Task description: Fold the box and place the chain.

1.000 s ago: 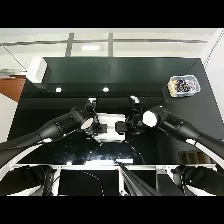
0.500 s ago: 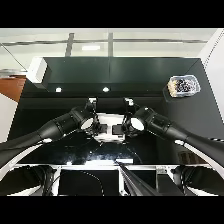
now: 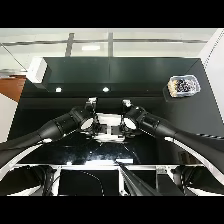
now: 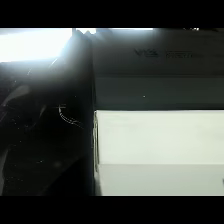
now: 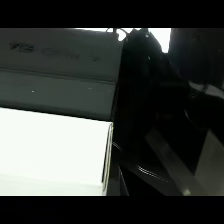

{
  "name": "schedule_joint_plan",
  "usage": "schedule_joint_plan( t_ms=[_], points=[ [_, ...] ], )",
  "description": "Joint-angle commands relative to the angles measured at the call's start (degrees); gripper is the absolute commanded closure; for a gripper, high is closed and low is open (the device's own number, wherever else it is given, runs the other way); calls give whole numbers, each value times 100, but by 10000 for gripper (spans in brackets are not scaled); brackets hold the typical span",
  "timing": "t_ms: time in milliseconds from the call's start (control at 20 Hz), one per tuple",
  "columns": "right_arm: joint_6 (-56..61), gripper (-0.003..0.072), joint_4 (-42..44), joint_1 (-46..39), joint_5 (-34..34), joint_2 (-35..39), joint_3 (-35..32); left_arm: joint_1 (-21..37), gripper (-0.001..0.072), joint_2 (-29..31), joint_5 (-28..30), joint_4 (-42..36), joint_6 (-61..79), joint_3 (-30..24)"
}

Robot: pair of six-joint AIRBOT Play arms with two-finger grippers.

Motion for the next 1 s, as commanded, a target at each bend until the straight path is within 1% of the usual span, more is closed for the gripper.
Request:
schedule_joint_plan(
  t_ms=[0,150,200,250,350,400,450,750,800,850,900,950],
  points=[
    [39,451,-28,4,-17,-116,15,2,686,-4,0,0,9,7],
    [39,457,-46,4,-46,-153,15,2,686,-4,0,0,9,7],
    [37,526,-48,4,-48,-153,15,2,685,-4,0,0,9,7],
    [39,557,-48,7,-48,-155,15,2,685,-4,0,0,9,7],
    [76,562,-48,4,-48,-155,15,2,686,-4,2,0,9,7],
    [87,630,-48,4,-50,-155,15,2,685,-4,2,0,9,7],
    [92,640,-44,7,-63,-162,15,2,686,-4,2,0,7,7],
    [87,637,-44,7,-61,-166,15,2,685,-4,2,0,9,7],
    [83,616,-44,7,-39,-166,15,2,685,-4,2,2,7,7],
    [63,535,-44,7,-22,-166,15,2,685,-4,2,0,7,7],
    [63,533,-42,7,-17,-166,15,2,685,-4,2,0,9,7],
    [63,551,-42,7,-17,-166,15,2,685,-4,2,0,9,7]
  ],
)
